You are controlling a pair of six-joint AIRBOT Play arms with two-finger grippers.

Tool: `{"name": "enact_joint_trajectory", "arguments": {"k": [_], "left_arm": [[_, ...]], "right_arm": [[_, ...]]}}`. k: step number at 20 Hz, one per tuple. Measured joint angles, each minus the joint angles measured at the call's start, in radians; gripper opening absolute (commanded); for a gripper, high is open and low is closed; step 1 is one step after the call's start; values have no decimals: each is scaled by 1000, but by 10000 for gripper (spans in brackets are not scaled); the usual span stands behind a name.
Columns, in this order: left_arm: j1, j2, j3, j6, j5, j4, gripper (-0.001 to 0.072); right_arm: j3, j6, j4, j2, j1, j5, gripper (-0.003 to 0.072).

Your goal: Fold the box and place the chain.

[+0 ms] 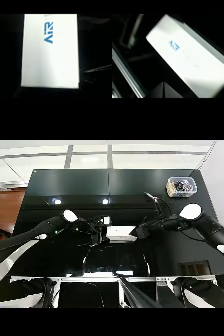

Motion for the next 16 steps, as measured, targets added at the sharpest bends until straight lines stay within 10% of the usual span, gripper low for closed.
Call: {"name": "enact_joint_trajectory", "arguments": {"k": [16], "left_arm": [[0,0,0,0,0,0,372]], "right_arm": [[-48,90,61,-194,-2,-111,17]]}}
